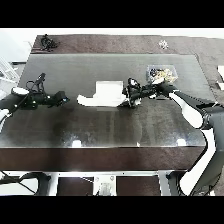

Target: Fold the box and place the chain.

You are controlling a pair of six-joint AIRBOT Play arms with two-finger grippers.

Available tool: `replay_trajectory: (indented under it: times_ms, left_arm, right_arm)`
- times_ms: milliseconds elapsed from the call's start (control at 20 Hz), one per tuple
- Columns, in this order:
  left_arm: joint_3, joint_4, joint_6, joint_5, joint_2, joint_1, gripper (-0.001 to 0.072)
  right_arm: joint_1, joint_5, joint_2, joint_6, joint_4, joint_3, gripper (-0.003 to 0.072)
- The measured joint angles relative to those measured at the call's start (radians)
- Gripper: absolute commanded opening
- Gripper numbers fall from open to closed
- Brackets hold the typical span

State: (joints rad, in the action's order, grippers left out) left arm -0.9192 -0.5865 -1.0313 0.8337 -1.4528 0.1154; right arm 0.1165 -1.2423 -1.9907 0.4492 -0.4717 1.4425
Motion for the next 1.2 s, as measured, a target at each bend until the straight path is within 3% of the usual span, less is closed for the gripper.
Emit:
replay_trajectory:
  times_ms: [250, 600, 1200]
  left_arm:
    - [-0.01, -0.014, -0.021, -0.043, -0.019, -0.058, 0.0017]
    - [-0.085, 0.002, -0.058, -0.021, -0.115, -0.102, 0.0018]
    - [-0.18, 0.149, -0.043, 0.029, -0.222, -0.191, 0.002]
  right_arm:
    - [0.0, 0.0, 0.0, 0.0, 0.0, 0.0, 0.058]
    - [0.0, 0.0, 0.0, 0.0, 0.0, 0.0, 0.0579]
    - [0.0, 0.0, 0.0, 0.0, 0.0, 0.0, 0.0579]
